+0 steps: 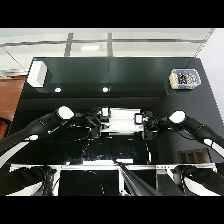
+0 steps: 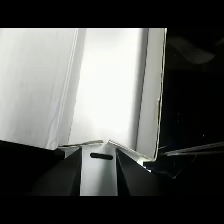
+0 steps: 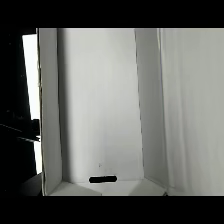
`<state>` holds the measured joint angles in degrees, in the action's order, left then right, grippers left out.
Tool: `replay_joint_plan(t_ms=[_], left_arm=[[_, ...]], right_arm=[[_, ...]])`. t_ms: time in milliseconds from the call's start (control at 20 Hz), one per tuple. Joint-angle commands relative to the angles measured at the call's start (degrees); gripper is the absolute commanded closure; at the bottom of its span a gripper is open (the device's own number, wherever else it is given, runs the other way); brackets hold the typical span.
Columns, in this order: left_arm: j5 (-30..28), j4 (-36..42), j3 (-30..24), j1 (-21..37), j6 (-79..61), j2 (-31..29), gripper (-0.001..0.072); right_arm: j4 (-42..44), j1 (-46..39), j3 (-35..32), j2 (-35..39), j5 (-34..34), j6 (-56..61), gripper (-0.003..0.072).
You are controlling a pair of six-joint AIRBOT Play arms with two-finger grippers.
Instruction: Fold the box and place the chain.
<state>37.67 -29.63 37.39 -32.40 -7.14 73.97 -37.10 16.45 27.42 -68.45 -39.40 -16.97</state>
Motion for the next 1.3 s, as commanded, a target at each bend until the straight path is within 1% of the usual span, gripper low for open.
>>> replay_joint_plan(t_ms=[0,150,350,400,450,500,600,700,750,950,1000,1050,1100,1150,1200,1250], left_arm=[[0.28,7.56,0.07,-0.04,-0.22,1.73,0.0451],[1.31,7.80,0.07,-0.48,-0.26,2.36,0.0452],[0.22,7.78,0.04,-1.29,-1.88,2.69,0.0452],[-0.39,7.58,0.04,-1.29,-1.90,2.78,0.0489],[-0.79,7.58,0.04,-1.27,-1.90,2.78,0.0586],[-1.07,7.58,0.04,-1.27,-1.90,2.78,0.0616],[-1.20,7.58,0.04,-1.49,-1.92,2.78,0.0611],[-1.46,7.58,0.04,-1.70,-1.95,2.78,0.0432],[-1.40,7.37,0.04,-1.70,-2.80,2.78,0.0394],[-1.68,5.62,0.07,-1.90,-4.70,2.75,0.0395],[-1.70,5.57,0.07,-2.05,-4.70,2.75,0.0430],[-1.64,5.57,0.07,-2.08,-4.70,2.75,0.0524],[-1.62,5.64,0.07,-2.14,-4.68,2.75,0.0525],[-1.73,5.64,0.07,-2.23,-4.70,2.75,0.0447],[-1.70,5.64,0.07,-2.29,-4.70,2.75,0.0256],[-1.66,5.64,0.07,-2.29,-4.70,2.75,0.0195]], right_arm=[[0.00,0.04,-0.04,-0.04,0.00,0.00,0.0527],[0.00,0.04,-0.04,-0.04,0.00,0.00,0.0526],[0.00,0.04,-0.04,-0.04,0.00,0.00,0.0526],[0.00,0.04,-0.04,-0.04,0.00,0.00,0.0526],[0.00,0.04,-0.04,-0.02,0.00,0.00,0.0526],[0.00,0.04,-0.04,-0.04,0.00,0.00,0.0526],[0.00,0.04,-0.04,-0.04,0.00,0.00,0.0526],[0.00,0.04,-0.04,-0.04,0.00,0.00,0.0526],[0.00,0.04,-0.04,-0.04,0.00,0.00,0.0526],[0.00,0.04,-0.04,-0.04,0.00,0.00,0.0526],[0.00,0.04,-0.04,-0.04,0.00,0.00,0.0526],[0.00,0.04,-0.04,-0.04,0.00,0.00,0.0527],[0.00,0.04,-0.04,-0.04,0.00,0.00,0.0527],[0.00,0.04,-0.04,-0.04,0.00,0.00,0.0526],[0.00,0.04,-0.04,-0.02,0.00,0.00,0.0526],[0.00,0.04,-0.04,-0.04,0.00,0.00,0.0526]])
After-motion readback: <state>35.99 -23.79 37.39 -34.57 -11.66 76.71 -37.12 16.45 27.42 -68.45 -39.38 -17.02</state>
